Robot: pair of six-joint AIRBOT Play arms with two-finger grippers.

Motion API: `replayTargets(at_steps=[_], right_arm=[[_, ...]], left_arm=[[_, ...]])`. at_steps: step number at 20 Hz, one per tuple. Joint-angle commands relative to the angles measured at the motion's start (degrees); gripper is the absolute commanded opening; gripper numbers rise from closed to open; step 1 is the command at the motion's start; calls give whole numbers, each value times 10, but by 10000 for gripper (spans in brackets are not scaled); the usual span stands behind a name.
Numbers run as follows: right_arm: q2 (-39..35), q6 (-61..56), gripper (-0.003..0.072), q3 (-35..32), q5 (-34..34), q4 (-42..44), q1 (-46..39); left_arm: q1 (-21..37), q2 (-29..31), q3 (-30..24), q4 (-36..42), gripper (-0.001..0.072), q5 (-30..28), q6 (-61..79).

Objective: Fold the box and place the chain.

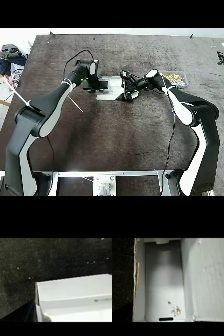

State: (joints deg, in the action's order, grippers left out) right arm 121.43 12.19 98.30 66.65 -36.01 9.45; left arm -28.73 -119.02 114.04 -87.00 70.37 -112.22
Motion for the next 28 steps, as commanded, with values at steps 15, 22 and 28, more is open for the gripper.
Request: replayTargets(at_steps=[15,22,28], right_arm=[[0,0,478,0,0,0,0],[0,0,477,0,0,0,0],[0,0,477,0,0,0,0]], left_arm=[[-11,-21,24,-69,65,42,-62],[-9,6,26,-43,569,54,94],[2,85,32,-38,569,59,194]])
